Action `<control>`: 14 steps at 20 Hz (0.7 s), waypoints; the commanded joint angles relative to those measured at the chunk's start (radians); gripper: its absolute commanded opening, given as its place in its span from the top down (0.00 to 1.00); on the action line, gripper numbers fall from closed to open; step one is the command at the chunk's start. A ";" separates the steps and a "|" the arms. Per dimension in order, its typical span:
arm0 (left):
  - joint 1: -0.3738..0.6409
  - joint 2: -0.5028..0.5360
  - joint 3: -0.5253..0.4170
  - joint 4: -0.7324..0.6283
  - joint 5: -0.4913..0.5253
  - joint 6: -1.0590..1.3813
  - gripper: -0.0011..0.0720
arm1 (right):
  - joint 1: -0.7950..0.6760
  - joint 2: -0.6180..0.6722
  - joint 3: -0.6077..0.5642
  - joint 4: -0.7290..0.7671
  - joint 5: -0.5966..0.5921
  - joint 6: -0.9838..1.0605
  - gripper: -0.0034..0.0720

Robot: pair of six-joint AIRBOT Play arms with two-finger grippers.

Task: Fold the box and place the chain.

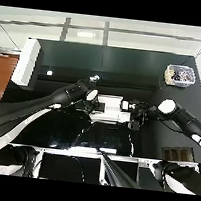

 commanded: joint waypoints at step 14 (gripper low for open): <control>0.000 0.000 0.002 0.050 -0.015 0.005 0.94 | -0.001 -0.024 0.000 0.063 -0.065 -0.089 0.16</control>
